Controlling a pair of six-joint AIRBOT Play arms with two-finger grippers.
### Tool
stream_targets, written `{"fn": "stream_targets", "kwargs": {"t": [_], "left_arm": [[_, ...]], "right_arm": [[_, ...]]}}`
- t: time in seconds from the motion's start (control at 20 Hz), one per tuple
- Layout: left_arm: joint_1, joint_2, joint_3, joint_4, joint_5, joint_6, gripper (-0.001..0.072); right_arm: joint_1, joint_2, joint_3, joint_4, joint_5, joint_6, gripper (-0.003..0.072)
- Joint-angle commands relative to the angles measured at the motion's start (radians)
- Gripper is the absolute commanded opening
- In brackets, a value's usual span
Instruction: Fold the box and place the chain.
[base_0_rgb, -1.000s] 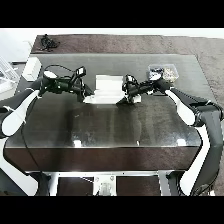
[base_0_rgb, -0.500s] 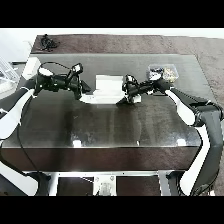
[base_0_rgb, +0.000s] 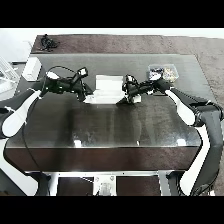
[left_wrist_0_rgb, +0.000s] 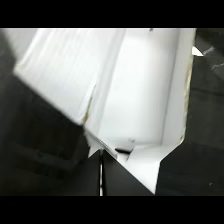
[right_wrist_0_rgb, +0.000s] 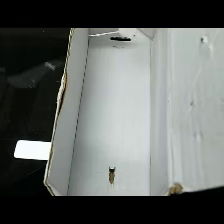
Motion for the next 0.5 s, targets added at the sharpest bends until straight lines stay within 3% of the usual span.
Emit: {"fn": "stream_targets", "kwargs": {"t": [0.0, 0.25, 0.45], "left_arm": [[-0.031, -0.01, 0.0, -0.007, -0.039, -0.002, 0.0017], [-0.005, 0.001, 0.0, 0.027, -0.008, -0.005, 0.0017], [0.065, 0.089, 0.0, 0.031, 0.0, -0.02, 0.0016]], "right_arm": [[0.0, 0.0, 0.001, 0.0, 0.0, 0.0, 0.0582], [0.0, 0.0, 0.001, 0.0, 0.001, 0.0, 0.0582], [0.0, 0.0, 0.001, 0.0, 0.0, 0.0, 0.0582]]}}
